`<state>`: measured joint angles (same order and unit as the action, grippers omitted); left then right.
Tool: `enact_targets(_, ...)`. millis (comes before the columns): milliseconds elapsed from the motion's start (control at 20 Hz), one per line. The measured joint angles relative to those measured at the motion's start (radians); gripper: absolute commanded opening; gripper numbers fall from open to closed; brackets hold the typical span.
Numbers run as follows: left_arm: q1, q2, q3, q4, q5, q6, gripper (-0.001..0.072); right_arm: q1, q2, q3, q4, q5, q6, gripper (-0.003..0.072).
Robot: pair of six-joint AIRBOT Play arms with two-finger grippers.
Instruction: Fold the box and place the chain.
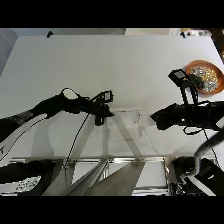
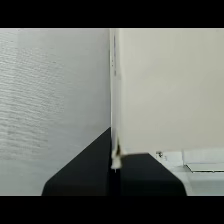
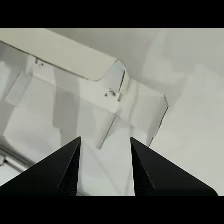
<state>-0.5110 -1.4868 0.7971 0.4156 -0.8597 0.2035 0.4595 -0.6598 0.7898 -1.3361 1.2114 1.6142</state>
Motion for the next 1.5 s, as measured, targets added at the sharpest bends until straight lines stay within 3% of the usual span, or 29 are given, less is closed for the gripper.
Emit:
enact_targets(450, 0.000, -0.001, 0.000, -0.026, 0.032, 0.010, 0.0004, 0.000, 0.000, 0.000, -0.004, -0.013, -0.021, 0.0341)
enact_targets(1500, 0.000, -0.028, 0.001, 0.071, -0.069, 0.104, 0.0003, 0.000, 0.000, 0.000, -0.004, -0.024, -0.026, 0.0341)
